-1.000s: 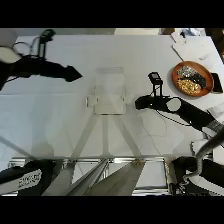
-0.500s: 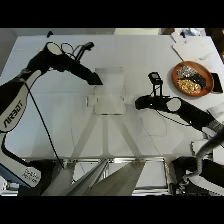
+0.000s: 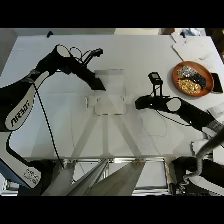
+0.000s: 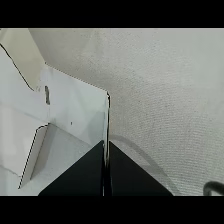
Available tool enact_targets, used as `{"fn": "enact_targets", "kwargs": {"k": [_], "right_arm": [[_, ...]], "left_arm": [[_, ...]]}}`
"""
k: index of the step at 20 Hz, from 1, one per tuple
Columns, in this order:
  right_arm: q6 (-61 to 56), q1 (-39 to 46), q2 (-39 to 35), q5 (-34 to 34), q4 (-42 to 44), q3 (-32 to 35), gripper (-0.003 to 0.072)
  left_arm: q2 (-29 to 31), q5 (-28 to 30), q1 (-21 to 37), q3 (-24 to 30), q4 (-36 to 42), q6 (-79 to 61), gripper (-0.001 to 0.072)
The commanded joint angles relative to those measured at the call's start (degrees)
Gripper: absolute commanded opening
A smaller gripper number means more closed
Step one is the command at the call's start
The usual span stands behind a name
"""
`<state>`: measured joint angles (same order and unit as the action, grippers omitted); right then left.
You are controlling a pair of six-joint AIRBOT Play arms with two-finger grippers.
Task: Fold the box and place the chain.
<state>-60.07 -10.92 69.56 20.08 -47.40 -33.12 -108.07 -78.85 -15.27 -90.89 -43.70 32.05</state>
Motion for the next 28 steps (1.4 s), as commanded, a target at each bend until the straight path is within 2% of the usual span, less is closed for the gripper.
{"fn": "enact_targets", "kwargs": {"k": [1,3,4,5,7,8,9,10,28], "right_arm": [[-0.02,-0.07,0.02,0.02,0.02,0.02,0.0011],[-0.02,-0.07,0.02,0.02,0.02,0.02,0.0011],[-0.02,-0.07,0.02,0.02,0.02,0.02,0.0011],[-0.02,-0.07,0.02,0.02,0.02,0.02,0.0011],[-0.02,-0.07,0.02,0.02,0.02,0.02,0.0011],[-0.02,-0.07,0.02,0.02,0.02,0.02,0.0011],[-0.02,-0.07,0.02,0.02,0.02,0.02,0.0011],[-0.02,-0.07,0.02,0.02,0.02,0.02,0.0011],[-0.02,-0.07,0.02,0.02,0.02,0.02,0.0011]], "left_arm": [[-0.07,-0.74,-0.50,-0.07,-0.28,-6.91,0.0347],[-0.07,-1.11,-0.52,-0.07,-0.87,-8.87,0.0256],[-0.07,-1.40,-0.52,-0.07,-1.44,-10.12,0.0249],[-0.07,-1.38,-0.52,-0.07,-2.10,-10.69,0.0204],[-0.09,-1.05,-0.55,-0.07,-3.30,-11.56,0.0201],[-0.09,-0.94,-0.55,-0.04,-3.87,-11.58,0.0143],[-0.09,-0.98,-0.55,-0.04,-4.26,-12.04,0.0041],[-0.09,-1.20,-0.55,-0.04,-4.42,-13.16,0.0007],[-0.07,-0.70,-0.55,-0.04,-4.39,-14.03,0.0005]]}}
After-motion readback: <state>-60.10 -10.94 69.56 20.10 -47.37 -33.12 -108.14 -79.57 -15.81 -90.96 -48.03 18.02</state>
